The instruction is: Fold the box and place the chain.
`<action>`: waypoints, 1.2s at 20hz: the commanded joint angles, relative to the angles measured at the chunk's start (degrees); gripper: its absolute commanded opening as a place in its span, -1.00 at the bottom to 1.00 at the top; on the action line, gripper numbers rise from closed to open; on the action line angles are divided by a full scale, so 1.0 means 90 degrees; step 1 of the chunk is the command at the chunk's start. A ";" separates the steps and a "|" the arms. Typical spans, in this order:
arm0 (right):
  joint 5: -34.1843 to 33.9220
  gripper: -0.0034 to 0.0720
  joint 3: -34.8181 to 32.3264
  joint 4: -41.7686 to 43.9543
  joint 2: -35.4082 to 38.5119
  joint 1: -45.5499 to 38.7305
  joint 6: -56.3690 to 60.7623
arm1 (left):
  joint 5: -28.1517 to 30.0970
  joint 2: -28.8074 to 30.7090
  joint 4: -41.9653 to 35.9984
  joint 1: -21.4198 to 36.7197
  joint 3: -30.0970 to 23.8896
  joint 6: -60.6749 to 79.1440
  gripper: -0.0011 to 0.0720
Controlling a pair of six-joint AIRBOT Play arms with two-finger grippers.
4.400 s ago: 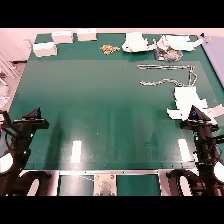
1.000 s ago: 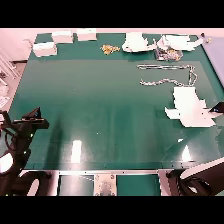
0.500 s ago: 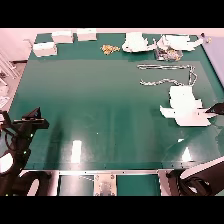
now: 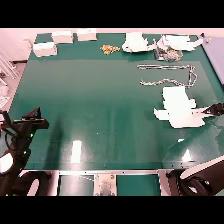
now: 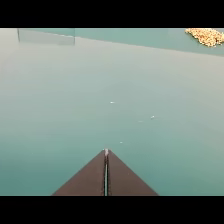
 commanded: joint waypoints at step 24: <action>-0.2251 -0.91 -0.4619 0.3177 0.4211 0.4163 0.1518 | 0.0002 0.0005 0.0000 0.0005 0.0000 0.0002 -0.91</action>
